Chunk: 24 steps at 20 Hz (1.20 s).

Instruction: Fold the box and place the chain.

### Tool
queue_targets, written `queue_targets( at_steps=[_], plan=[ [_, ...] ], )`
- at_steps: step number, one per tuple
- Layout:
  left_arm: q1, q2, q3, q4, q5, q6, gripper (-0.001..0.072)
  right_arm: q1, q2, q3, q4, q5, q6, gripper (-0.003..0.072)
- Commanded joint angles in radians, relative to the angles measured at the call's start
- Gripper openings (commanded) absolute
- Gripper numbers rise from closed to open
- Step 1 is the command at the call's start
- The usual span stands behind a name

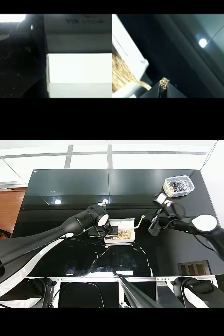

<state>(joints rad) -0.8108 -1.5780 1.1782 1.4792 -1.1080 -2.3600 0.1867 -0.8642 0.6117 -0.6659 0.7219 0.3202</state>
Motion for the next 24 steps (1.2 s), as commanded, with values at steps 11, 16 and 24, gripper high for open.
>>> queue_targets(
  at_steps=[11,16,24],
  plan=[
    [0.001,0.0,0.0,0.0,0.0,0.0,0.0031,0.029,0.089,0.011,0.258,0.125,0.319,0.032],
    [0.001,0.0,0.001,0.008,0.001,0.0,0.0032,-0.136,0.089,0.011,0.23,0.173,0.32,0.0305],
    [-0.025,0.138,0.022,0.08,-0.12,0.14,0.0469,-0.151,0.089,0.011,0.2,0.217,0.32,0.0305]
  ],
)
